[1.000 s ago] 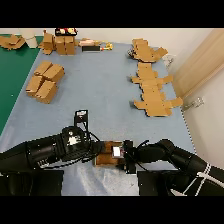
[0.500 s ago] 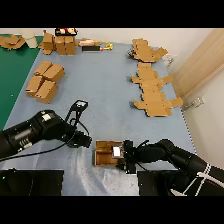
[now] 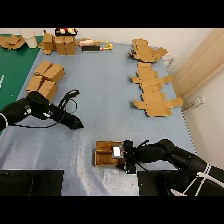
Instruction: Fold the box.
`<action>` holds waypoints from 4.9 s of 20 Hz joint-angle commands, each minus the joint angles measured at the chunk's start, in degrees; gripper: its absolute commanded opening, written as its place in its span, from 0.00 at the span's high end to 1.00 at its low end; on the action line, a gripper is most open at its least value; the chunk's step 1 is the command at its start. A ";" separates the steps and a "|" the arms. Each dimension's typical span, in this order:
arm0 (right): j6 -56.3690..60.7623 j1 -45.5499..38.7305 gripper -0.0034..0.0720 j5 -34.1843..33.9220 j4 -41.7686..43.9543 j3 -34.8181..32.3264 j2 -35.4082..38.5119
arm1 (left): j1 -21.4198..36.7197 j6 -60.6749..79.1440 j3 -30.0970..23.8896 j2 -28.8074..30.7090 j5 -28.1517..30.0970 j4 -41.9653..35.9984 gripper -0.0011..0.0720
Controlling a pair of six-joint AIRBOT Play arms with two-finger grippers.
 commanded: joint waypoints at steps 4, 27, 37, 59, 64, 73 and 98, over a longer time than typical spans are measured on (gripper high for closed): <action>0.02 -0.02 0.38 -0.04 0.00 0.07 -0.02 | -6.75 6.54 -5.97 12.87 6.69 -1.70 0.97; 0.02 -0.02 0.38 -0.02 0.00 0.07 -0.02 | -35.63 14.60 -22.16 22.47 26.27 6.19 0.03; 0.02 -0.02 0.38 -0.04 0.02 0.07 -0.02 | -35.60 14.58 -21.27 22.45 22.80 4.98 0.03; 0.02 -0.02 0.38 -0.04 0.02 0.07 -0.02 | -35.91 13.90 -19.58 20.00 20.81 6.91 0.03; 0.02 -0.02 0.38 -0.04 0.00 0.07 -0.02 | -40.00 13.35 -19.58 18.43 21.88 6.45 0.03; 0.02 -0.02 0.38 -0.04 0.02 0.07 0.00 | -40.63 12.41 -17.94 16.44 25.99 5.35 0.03; 0.02 -0.02 0.38 -0.04 0.02 0.07 -0.02 | -42.03 10.51 -18.01 11.87 26.99 6.95 0.35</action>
